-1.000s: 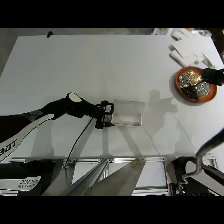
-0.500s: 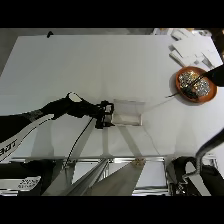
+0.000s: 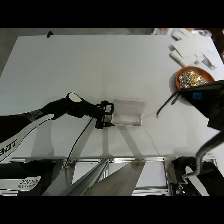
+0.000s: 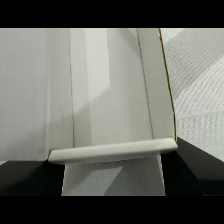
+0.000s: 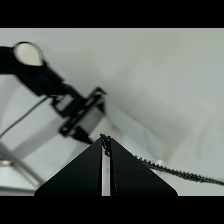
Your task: Fold the box and place the chain.
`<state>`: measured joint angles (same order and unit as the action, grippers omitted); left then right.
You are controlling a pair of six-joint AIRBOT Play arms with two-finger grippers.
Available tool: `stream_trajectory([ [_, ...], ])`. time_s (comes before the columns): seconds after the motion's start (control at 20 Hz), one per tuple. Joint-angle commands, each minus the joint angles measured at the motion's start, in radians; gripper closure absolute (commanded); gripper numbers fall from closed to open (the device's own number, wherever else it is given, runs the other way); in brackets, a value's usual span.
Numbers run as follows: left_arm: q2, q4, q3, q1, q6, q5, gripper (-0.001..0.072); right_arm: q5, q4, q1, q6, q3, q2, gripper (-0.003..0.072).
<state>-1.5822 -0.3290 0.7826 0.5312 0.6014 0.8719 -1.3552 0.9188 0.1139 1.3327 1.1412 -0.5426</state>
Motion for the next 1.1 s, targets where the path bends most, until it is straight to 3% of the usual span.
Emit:
stream_trajectory([
  [0.0, 0.000, 0.000, 0.001, 0.000, 0.000, 0.000, 0.0514, 0.062, -0.043, 0.122, 0.025, -0.024, 0.011, 0.0669],
  [0.45, 0.000, 0.000, 0.001, 0.000, 0.000, 0.000, 0.0514, 0.343, 0.030, 0.315, 0.024, -0.274, -0.056, 0.0669],
  [0.55, 0.000, 0.000, 0.001, 0.000, 0.000, 0.000, 0.0514, 0.380, 0.035, 0.370, 0.019, -0.296, -0.113, 0.0669],
  [0.8, 0.000, 0.000, 0.001, 0.000, 0.000, 0.000, 0.0514, 0.414, 0.212, 0.452, 0.067, -0.303, -0.264, 0.0669],
  [1.05, 0.000, 0.000, 0.001, 0.000, 0.000, 0.000, 0.0514, 0.474, 0.198, 0.453, 0.073, -0.327, -0.393, 0.0668],
])
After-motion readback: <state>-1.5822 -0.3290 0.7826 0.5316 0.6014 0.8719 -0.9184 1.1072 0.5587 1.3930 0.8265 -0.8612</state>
